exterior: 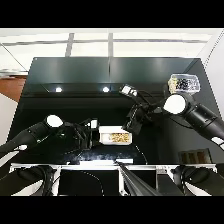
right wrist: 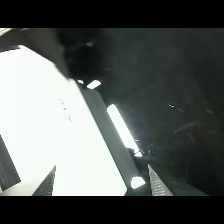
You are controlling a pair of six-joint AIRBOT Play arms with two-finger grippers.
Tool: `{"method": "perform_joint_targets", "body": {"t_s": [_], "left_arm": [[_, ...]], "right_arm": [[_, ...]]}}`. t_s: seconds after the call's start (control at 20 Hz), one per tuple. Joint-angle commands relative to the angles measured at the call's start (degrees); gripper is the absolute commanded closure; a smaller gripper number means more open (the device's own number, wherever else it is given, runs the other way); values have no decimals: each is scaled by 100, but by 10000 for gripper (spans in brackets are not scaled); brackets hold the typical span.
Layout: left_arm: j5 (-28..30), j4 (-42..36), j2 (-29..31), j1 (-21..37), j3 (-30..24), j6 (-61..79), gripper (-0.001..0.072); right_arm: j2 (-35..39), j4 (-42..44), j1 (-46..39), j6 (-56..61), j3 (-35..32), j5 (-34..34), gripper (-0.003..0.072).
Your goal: Fold the box and place the chain.
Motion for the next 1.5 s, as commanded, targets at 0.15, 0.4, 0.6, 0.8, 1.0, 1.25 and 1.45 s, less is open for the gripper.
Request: {"method": "perform_joint_targets", "body": {"t_s": [0.15, 0.4, 0.6, 0.8, 1.0, 1.25, 1.45], "left_arm": [[0, 0, -4, -4, 7, 0, 231], [-2, 0, -4, -4, 7, 0, 231], [-2, 0, -4, -4, 7, 0, 231], [-2, 0, -4, -4, 7, 0, 231], [-2, 0, -4, -4, 7, 0, 231], [-2, 0, -4, -4, 7, 0, 231], [-2, 0, -4, -4, 7, 0, 231]], "right_arm": [[-267, 83, 240, -807, -57, 160, -20], [-380, 81, 240, -1075, -59, 367, -22], [-380, 83, 240, -1123, -59, 413, -19], [-380, 83, 240, -1123, -59, 426, 157], [-380, 76, 240, -1128, -59, 431, 134], [-380, -98, 323, -1126, -59, 411, -21], [-380, -343, 459, -1121, -59, 374, -9]]}}
